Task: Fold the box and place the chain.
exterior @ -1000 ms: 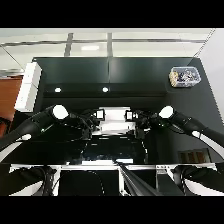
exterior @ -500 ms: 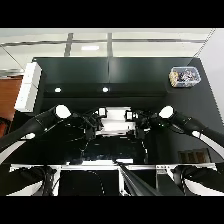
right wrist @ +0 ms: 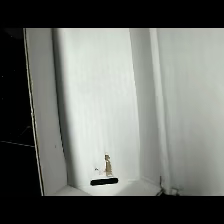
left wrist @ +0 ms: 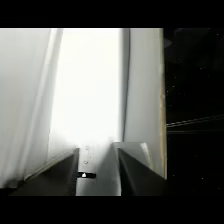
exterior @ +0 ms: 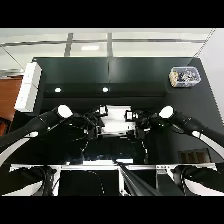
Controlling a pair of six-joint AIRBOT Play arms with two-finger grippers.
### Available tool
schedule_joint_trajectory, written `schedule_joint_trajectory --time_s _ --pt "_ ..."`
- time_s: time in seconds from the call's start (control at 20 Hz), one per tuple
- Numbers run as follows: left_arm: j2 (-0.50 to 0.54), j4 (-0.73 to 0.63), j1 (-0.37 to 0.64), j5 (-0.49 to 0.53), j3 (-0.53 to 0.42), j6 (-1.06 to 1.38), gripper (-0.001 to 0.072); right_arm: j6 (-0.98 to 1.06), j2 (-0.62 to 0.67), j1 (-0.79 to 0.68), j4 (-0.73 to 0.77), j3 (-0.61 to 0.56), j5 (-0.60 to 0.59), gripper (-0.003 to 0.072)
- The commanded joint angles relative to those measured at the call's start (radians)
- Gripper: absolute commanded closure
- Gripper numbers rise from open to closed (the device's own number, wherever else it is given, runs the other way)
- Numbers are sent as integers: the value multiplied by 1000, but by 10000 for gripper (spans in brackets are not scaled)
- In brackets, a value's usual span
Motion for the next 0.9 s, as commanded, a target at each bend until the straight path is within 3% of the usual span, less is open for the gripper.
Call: schedule_joint_trajectory --time_s 0.0,0.05,0.15,0.2,0.25,0.3,0.5,0.65,0.75,0.85 --pt "-2 5 0 -6 1 3 548 0 -1 0 0 -1 0 606" --pt "-2 4 -1 -9 1 3 663 0 -1 0 0 -1 0 605" --pt "-1 2 -1 -17 1 2 387 0 -1 0 0 -1 0 606" --pt "2 15 0 -23 4 1 458 0 -1 0 0 -1 0 606" --pt "6 60 2 -43 16 -13 624 0 -1 0 0 -1 0 606" --pt "17 130 2 -66 35 -84 682 0 -1 0 0 -1 0 606" --pt "155 477 52 -118 94 -538 683 3 -1 0 0 -1 -3 606" --pt "290 742 157 -126 94 -841 682 3 -1 0 0 -1 -3 606" --pt "325 769 275 -168 94 -1094 682 3 -1 0 0 -1 -3 606" --pt "324 658 398 -252 85 -1224 682 3 -1 0 0 -1 -3 606"
